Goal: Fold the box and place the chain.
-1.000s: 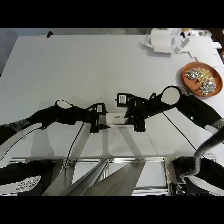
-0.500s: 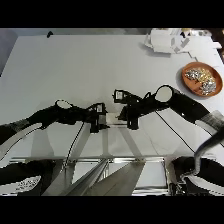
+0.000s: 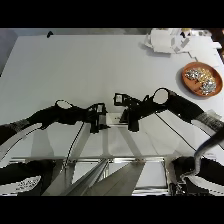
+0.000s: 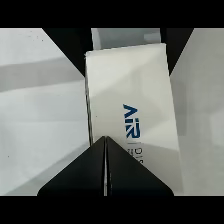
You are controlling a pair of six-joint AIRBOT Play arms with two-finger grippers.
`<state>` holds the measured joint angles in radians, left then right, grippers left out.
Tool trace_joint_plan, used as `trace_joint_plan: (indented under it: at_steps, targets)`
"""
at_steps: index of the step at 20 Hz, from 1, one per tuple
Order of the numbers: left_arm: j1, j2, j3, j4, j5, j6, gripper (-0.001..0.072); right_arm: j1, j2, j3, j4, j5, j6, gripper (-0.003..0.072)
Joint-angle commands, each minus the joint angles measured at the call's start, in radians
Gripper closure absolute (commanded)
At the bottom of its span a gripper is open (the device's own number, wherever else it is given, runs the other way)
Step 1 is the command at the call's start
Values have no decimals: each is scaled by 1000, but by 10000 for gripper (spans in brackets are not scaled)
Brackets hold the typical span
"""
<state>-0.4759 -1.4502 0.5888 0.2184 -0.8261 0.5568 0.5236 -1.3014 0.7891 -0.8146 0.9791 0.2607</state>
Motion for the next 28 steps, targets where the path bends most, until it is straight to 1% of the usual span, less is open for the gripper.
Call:
trace_joint_plan:
  at_steps: [1, 9, 11, 14, 15, 17, 21, 24, 26, 27, 28]
  targets:
    - [1, 0, 0, -1, 0, 0, 501, 1, -2, -34, -17, -25, 4, 673]
    - [1, 0, 0, -1, 0, 0, 501, 1, -2, -37, -11, -41, 23, 673]
    - [1, 0, 0, -1, -1, 0, 501, 1, 31, -37, 6, -42, 23, 673]
    - [1, 0, 0, -1, 0, 0, 501, -18, 133, -37, 6, -49, 35, 673]
    - [1, 0, 0, -1, 0, 0, 501, -40, 162, -37, -1, -50, 74, 673]
    - [1, 0, 0, -1, 0, 0, 501, -114, 190, -37, -15, -18, 192, 673]
    - [1, 0, 0, -1, -1, 0, 501, -264, 187, -51, -53, 105, 334, 673]
    - [1, 0, 0, -1, 0, 0, 501, -377, 187, -51, -215, 201, 676, 673]
    - [1, 0, 0, -1, 0, 0, 501, -468, 187, -51, -372, 256, 893, 673]
    - [1, 0, 0, -1, 0, 0, 501, -514, 187, -51, -432, 257, 990, 673]
    - [1, 0, 0, -1, -1, 0, 501, -555, 187, -51, -465, 254, 1043, 673]
